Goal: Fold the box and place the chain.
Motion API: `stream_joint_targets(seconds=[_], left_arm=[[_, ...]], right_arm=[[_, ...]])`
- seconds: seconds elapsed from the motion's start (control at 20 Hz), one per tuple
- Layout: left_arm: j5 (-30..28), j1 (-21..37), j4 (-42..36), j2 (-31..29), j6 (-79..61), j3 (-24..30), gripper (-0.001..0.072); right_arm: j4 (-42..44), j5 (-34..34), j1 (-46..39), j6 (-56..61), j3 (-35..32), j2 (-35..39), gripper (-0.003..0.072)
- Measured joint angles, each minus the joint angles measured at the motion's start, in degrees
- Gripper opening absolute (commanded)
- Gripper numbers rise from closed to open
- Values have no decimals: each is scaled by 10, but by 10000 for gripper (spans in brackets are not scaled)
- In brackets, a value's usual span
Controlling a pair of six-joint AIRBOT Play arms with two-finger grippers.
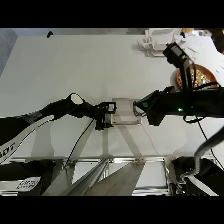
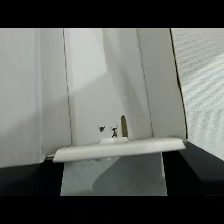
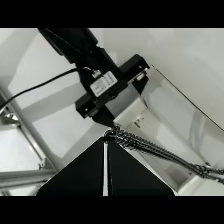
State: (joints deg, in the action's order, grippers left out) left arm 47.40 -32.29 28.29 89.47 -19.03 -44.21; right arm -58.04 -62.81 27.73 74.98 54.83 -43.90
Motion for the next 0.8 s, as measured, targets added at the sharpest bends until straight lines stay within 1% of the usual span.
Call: stream_joint_targets(seconds=[0.2,0.3,0.5,0.65,0.8], left_arm=[[0,0,0,0,0,0,88],[0,0,0,0,0,0,88],[0,0,0,0,0,0,88],[0,0,0,0,0,0,88],[0,0,0,0,0,0,88]], right_arm=[[3,47,11,-12,-62,-2,17],[3,79,21,-16,-87,-16,17],[2,126,44,-27,-109,-89,16],[-4,143,51,-30,-115,-151,17],[-7,149,54,-31,-117,-191,18]])
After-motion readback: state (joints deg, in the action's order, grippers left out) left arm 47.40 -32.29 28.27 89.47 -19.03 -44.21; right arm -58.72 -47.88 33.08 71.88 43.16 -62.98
